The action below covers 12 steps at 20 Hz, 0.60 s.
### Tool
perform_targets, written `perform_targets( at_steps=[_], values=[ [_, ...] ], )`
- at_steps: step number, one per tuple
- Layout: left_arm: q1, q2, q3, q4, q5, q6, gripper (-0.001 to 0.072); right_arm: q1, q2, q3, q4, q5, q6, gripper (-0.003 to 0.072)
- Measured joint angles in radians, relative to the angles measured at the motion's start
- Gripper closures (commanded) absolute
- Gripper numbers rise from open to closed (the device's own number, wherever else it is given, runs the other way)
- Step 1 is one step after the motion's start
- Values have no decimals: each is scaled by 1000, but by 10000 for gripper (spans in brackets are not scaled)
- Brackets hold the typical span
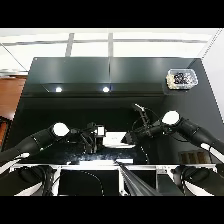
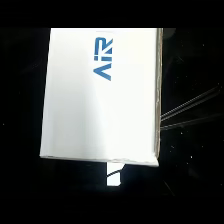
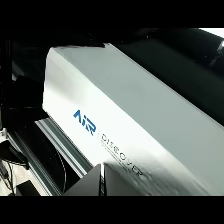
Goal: Fold the box and place the chain.
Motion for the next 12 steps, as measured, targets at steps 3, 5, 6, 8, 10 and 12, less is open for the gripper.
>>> perform_targets(
  at_steps=[3, 5, 6, 8, 10, 12],
  values=[
    [0, 0, 0, 0, 0, -1, 360, 1, -6, 0, -4, 2, -4, 645],
    [0, 0, 0, 0, 0, -2, 360, 2, -8, 0, -8, 3, -7, 645],
    [0, 0, 0, 0, 0, -2, 360, 1, -8, 3, -10, 6, -14, 645],
    [0, 0, 0, -2, -1, -5, 360, -10, 0, 21, -30, 37, -35, 645],
    [0, 0, 0, -3, -1, -6, 360, -39, 30, 58, -30, 88, -52, 645],
    [0, 0, 0, -3, 0, -6, 360, -92, 78, 100, -43, 137, -55, 645]
  ],
)
